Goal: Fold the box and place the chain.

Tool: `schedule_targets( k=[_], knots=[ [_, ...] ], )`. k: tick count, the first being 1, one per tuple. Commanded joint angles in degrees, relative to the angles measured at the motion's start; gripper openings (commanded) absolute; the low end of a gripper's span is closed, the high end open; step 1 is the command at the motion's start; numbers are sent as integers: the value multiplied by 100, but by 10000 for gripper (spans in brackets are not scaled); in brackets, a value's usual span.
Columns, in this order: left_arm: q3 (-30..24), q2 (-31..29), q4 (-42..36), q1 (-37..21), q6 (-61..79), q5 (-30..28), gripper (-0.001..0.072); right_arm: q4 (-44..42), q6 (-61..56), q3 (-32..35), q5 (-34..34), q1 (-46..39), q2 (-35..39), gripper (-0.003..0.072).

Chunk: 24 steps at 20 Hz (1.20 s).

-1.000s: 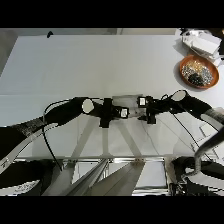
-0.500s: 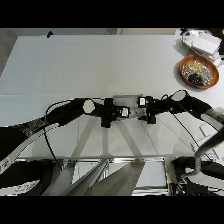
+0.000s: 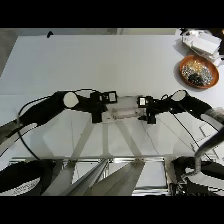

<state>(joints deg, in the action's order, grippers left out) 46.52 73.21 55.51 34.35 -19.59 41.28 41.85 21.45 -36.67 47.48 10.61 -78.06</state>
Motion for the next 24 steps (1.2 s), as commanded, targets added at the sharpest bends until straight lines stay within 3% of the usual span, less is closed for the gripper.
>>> schedule_targets(
  k=[1, 5, 9, 12, 19, 24],
  knots=[
    [-326, -688, -63, -466, -693, 190, 4, -2, -2, 2, 2, 4, -4, 403],
    [-785, -1058, -267, -1025, -2404, 468, 4, -4, 0, 2, 2, 4, -4, 403],
    [-822, -107, -1379, -1069, -3018, 439, 2, -2, 0, 2, 2, 4, -4, 403],
    [-817, 706, -1528, -1069, -3936, 223, 3, -4, 0, 2, 2, 4, -4, 403],
    [-815, 909, -1910, -922, -3930, 94, 3, -2, 0, 2, 2, 4, -4, 403],
    [-719, 907, -2396, -800, -3418, 369, 5, -4, 0, 2, 0, 4, -4, 403]
  ],
)
